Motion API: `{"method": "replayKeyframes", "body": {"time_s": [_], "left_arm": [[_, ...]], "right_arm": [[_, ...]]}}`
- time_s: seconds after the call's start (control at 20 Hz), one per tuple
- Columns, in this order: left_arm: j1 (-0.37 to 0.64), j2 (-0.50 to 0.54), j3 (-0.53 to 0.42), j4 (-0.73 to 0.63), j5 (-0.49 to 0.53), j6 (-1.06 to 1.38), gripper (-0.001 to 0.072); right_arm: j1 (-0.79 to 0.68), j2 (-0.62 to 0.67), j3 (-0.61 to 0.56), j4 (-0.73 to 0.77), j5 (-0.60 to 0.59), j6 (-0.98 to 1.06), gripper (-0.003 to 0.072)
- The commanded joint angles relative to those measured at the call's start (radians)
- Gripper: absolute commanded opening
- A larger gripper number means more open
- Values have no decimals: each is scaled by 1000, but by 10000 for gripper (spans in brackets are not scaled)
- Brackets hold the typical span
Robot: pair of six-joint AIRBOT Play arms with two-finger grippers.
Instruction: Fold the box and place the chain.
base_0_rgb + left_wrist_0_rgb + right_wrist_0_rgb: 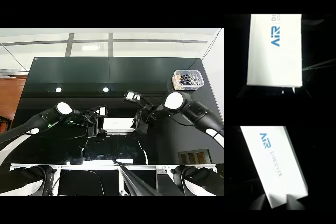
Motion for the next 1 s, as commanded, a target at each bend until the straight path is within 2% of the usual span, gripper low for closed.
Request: {"method": "replayKeyframes", "body": {"time_s": [0.0, 0.15, 0.25, 0.4, 0.55, 0.95], "left_arm": [[0, 1, 0, 0, 0, 2, 397], [0, 1, 0, 0, 0, 2, 397], [0, 1, 0, -3, 0, 2, 397], [0, 1, 0, -4, 0, 2, 397], [0, 1, 0, -4, 0, 2, 397], [0, 1, 0, -11, 0, 2, 397]], "right_arm": [[-83, 24, -18, 134, 88, 266, 16], [-140, 22, -172, 591, 66, 192, 15], [-121, 20, -235, 709, -21, 201, 16], [-63, 10, -260, 658, -164, 254, 16], [-40, -18, -260, 583, -254, 318, 16], [-29, -62, -258, 512, -250, 357, 16]]}}
